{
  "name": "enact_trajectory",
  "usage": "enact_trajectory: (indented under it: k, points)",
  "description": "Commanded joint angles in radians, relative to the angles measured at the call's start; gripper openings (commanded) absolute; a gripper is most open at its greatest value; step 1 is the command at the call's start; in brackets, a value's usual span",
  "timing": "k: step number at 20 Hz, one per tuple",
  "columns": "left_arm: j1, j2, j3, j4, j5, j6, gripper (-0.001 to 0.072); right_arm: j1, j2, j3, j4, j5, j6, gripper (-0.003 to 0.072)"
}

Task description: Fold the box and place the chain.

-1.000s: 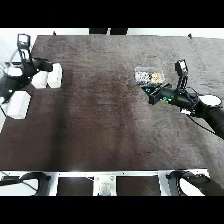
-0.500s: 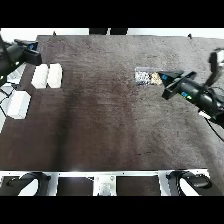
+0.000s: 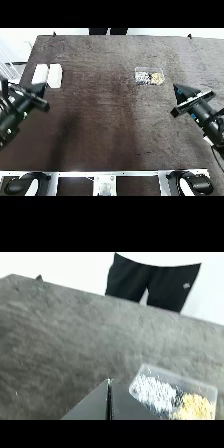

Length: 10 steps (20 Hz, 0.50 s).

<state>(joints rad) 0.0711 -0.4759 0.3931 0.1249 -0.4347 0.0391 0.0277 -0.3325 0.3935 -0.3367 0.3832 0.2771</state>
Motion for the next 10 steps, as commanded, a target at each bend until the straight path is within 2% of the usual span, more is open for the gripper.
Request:
enact_trajectory:
  k: [1,6,10]
  points:
    - [0.000,0.126,-0.191,-0.140,-0.007,0.122,0.0017,0.001,0.102,-0.125,-0.023,-0.028,0.000,-0.0001]
    - [0.000,0.170,-0.313,-0.170,-0.044,0.174,0.0017,0.001,0.187,-0.242,-0.023,-0.027,0.000,-0.0001]
    - [0.000,0.170,-0.339,-0.184,-0.044,0.176,0.0020,0.001,0.193,-0.273,-0.023,-0.027,0.000,0.0002]
